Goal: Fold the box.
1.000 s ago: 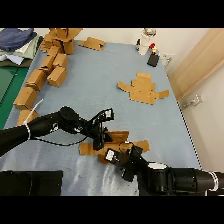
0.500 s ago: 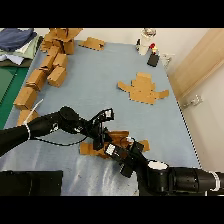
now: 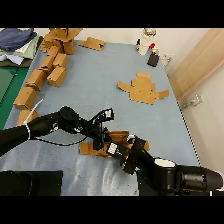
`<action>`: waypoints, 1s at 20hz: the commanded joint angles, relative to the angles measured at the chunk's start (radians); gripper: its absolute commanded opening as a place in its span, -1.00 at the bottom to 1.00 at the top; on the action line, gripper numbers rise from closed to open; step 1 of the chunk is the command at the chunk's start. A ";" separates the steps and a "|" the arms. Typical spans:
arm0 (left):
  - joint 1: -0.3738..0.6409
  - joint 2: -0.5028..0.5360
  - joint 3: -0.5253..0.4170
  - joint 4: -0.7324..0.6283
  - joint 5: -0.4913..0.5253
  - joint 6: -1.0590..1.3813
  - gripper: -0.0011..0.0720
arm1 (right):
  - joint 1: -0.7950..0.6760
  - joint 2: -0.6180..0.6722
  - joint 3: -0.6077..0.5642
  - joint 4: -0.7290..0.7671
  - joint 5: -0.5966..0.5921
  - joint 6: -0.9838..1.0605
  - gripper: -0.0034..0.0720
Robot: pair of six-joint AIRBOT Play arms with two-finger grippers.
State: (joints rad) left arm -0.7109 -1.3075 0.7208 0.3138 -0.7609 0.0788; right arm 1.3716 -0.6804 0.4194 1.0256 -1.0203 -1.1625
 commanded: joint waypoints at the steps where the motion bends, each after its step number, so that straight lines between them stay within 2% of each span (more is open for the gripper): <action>1: 0.000 -0.001 0.001 0.000 0.000 0.000 -0.94 | -0.053 0.089 -0.025 0.068 0.010 -0.101 0.99; 5: 0.000 -0.001 0.001 0.000 0.000 0.000 -0.94 | -0.118 0.175 -0.087 0.078 0.077 -0.186 0.99; 8: 0.000 -0.001 0.001 0.000 0.000 0.000 -0.94 | -0.188 0.183 -0.100 0.137 0.126 -0.319 0.99; 11: 0.000 -0.001 0.001 0.000 0.000 0.000 -0.94 | -0.296 0.183 -0.103 0.217 0.227 -0.497 0.99; 14: 0.000 -0.001 0.001 0.000 0.000 0.000 -0.94 | -0.439 0.183 -0.109 0.444 0.274 -0.779 0.99; 20: 0.000 -0.001 0.001 0.000 0.000 0.000 -0.94 | -0.753 0.174 -0.135 0.912 0.282 -1.306 0.99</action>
State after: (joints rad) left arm -0.7109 -1.3075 0.7208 0.3141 -0.7612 0.0784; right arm 0.7494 -0.5022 0.2985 1.6741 -0.7544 -2.1708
